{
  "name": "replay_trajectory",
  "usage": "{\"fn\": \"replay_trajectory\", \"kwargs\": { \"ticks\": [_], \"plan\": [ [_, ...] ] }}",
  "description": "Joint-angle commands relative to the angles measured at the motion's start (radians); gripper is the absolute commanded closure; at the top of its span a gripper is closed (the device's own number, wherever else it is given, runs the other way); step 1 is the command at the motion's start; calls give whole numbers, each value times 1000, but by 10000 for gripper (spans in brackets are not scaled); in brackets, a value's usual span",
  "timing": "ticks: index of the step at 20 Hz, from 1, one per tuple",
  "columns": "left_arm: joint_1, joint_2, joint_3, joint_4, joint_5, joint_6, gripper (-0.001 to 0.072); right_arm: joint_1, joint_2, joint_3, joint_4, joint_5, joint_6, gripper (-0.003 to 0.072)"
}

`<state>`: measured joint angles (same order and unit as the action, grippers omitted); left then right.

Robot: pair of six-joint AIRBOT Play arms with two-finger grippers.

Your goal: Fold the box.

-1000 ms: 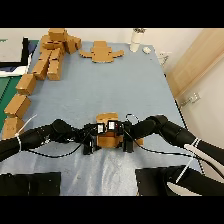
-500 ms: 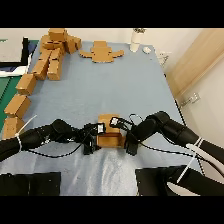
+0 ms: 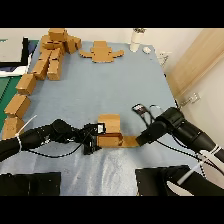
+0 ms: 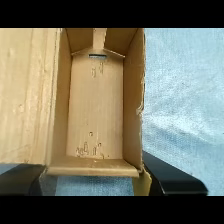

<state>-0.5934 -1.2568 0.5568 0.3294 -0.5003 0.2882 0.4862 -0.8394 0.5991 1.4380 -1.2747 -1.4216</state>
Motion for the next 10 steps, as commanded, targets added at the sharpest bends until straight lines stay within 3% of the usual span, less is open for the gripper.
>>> {"fn": "replay_trajectory", "kwargs": {
  "ticks": [1,6,10],
  "plan": [
    [1,0,0,0,0,0,95,-114,2,-14,-14,-30,280,679],
    [1,0,0,0,0,0,95,-295,-79,-90,233,122,153,680],
    [1,0,0,0,0,0,95,-323,-97,-100,319,164,45,680]
  ]
}}
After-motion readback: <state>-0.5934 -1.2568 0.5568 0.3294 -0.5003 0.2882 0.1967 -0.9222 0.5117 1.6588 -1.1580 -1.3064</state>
